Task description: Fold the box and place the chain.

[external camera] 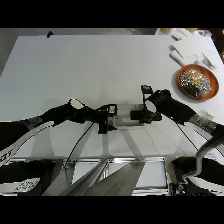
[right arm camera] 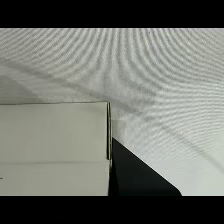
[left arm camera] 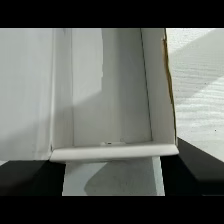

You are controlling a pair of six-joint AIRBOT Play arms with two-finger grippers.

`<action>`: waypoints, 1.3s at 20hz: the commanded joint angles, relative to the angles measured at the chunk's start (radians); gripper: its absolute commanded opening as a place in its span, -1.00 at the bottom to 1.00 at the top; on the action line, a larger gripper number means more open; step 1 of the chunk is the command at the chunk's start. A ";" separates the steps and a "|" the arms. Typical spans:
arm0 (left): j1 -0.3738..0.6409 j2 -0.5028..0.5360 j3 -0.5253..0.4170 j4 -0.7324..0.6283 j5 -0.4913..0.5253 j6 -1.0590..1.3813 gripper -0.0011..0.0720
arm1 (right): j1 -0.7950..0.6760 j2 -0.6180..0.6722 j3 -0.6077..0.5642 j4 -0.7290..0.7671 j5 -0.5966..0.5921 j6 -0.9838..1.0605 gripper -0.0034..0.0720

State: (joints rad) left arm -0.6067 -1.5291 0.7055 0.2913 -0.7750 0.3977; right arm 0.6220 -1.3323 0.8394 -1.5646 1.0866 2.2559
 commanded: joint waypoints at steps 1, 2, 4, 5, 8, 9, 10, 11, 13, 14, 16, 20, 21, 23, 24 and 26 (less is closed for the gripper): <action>0.001 0.001 0.000 0.001 0.000 0.002 -0.11 | 0.000 -0.002 0.000 0.006 -0.002 -0.001 -0.69; 0.001 0.000 0.000 0.001 0.000 0.002 -0.11 | 0.000 -0.003 0.000 0.006 -0.002 -0.001 -0.69; 0.001 0.000 0.000 0.001 0.000 0.002 -0.11 | 0.000 -0.008 -0.001 0.006 -0.001 -0.001 -0.68; 0.001 0.000 0.000 0.001 0.000 0.002 -0.11 | 0.000 -0.010 -0.001 0.007 -0.001 -0.001 -0.62; 0.001 0.000 0.000 0.001 0.000 0.002 -0.11 | 0.000 -0.011 -0.001 0.009 -0.001 -0.001 -0.59; 0.001 0.001 0.000 0.001 0.000 0.002 -0.11 | 0.000 -0.011 -0.001 0.009 -0.002 -0.001 -0.59; 0.001 0.001 0.000 0.001 0.000 0.002 -0.11 | 0.000 -0.013 -0.001 0.009 -0.002 -0.001 -0.58; 0.001 0.001 0.000 0.001 0.000 0.002 -0.11 | 0.000 -0.015 -0.001 0.009 -0.002 -0.002 -0.57; 0.001 0.000 0.000 0.001 0.000 0.002 -0.11 | 0.000 -0.015 -0.002 0.009 -0.001 -0.002 -0.67; 0.001 0.001 0.000 0.001 0.000 0.002 -0.11 | 0.000 -0.015 -0.003 0.009 -0.001 -0.002 -0.87; 0.001 0.001 0.000 0.001 0.000 0.002 -0.11 | 0.000 -0.015 -0.003 0.010 -0.002 -0.002 -0.87; 0.001 0.001 0.000 0.001 0.000 0.002 -0.11 | 0.000 0.001 -0.002 0.016 -0.004 -0.016 -0.19; 0.001 0.001 0.000 0.001 0.000 0.002 -0.11 | 0.000 0.016 -0.002 0.015 -0.009 -0.023 -0.18; 0.001 0.000 0.000 0.001 0.000 0.002 -0.11 | 0.000 0.052 -0.002 0.003 -0.018 -0.039 -0.18; 0.001 0.000 0.000 0.001 0.000 0.002 -0.11 | 0.000 0.071 -0.002 -0.003 -0.018 -0.039 -0.18; 0.001 0.000 0.000 0.001 0.000 0.002 -0.11 | 0.000 0.105 -0.002 -0.006 -0.018 -0.046 -0.17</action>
State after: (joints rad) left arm -0.6067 -1.5291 0.7055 0.2916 -0.7753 0.3996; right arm 0.6212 -1.2678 0.8364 -1.5627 1.0748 2.2253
